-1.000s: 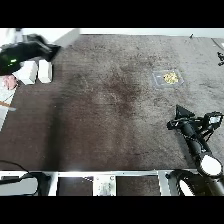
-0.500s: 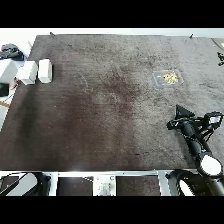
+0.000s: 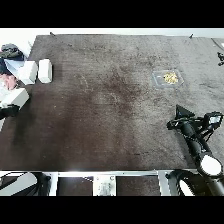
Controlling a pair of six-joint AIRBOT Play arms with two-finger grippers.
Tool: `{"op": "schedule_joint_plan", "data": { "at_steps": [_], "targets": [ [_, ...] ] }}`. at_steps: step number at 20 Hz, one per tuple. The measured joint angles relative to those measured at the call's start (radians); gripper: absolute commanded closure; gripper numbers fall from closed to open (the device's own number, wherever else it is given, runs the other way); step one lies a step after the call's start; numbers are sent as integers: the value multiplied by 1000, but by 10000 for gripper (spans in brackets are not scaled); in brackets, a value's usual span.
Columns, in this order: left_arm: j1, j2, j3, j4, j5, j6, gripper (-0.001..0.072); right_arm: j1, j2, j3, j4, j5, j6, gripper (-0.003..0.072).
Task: Fold the box and place the chain.
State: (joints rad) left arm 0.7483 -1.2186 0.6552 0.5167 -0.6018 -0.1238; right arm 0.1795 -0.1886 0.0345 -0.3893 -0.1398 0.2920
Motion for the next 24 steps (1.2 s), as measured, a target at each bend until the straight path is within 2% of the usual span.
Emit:
{"op": "schedule_joint_plan", "data": {
  "at_steps": [6,8,9,15,21,22,23,24],
  "targets": [
    [1,-58,-3,29,82,21,690,0,0,0,0,0,0,677],
    [1,-63,-3,38,89,39,12,0,0,0,0,0,0,677],
    [1,-65,-4,46,86,59,-5,0,0,0,0,0,0,677],
    [1,-67,23,53,8,110,-6,0,0,0,0,0,0,677],
    [1,10,138,53,-52,97,-4,0,0,0,0,0,0,677],
    [1,26,159,53,-63,86,86,0,0,0,0,0,0,676],
    [1,42,182,51,-72,75,330,0,0,0,0,0,0,677],
    [1,58,206,51,-97,66,668,0,0,0,0,0,0,677]
  ]
}}
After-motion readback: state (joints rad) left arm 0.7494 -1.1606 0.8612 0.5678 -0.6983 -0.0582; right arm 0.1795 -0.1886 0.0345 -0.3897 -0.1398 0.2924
